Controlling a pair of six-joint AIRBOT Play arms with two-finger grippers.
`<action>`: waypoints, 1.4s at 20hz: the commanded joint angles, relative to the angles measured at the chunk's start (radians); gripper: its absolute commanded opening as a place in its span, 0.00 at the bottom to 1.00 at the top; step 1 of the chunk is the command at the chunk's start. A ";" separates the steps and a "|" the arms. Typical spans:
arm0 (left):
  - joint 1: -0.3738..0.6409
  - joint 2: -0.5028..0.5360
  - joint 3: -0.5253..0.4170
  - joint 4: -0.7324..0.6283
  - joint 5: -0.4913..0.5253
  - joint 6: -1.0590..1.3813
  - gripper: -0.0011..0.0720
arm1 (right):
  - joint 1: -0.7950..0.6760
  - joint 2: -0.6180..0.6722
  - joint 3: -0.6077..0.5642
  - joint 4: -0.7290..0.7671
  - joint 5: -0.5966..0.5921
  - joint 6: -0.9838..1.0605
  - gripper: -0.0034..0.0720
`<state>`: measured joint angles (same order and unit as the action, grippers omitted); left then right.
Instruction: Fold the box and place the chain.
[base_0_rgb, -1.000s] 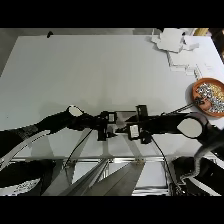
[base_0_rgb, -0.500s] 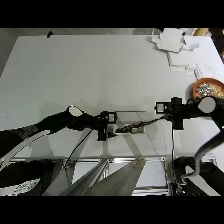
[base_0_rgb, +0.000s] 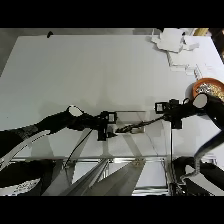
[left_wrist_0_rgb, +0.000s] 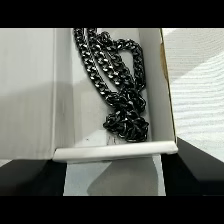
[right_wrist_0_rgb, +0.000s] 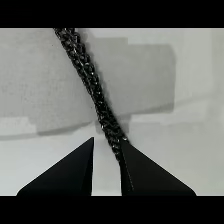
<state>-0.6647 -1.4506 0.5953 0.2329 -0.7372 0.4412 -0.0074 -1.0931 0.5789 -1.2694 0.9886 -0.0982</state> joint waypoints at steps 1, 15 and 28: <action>0.000 0.000 0.000 0.000 0.000 0.000 0.22 | -0.002 -0.008 -0.001 0.045 -0.007 -0.040 0.28; 0.000 0.000 0.000 0.000 0.000 0.000 0.22 | -0.002 -0.008 -0.045 0.047 -0.097 -0.076 0.18; 0.000 0.000 0.000 0.000 0.000 0.000 0.22 | -0.002 0.053 -0.066 0.050 -0.069 -0.082 0.07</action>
<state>-0.6647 -1.4509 0.5953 0.2325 -0.7376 0.4412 -0.0090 -1.0836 0.5148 -1.2205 0.8925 -0.1833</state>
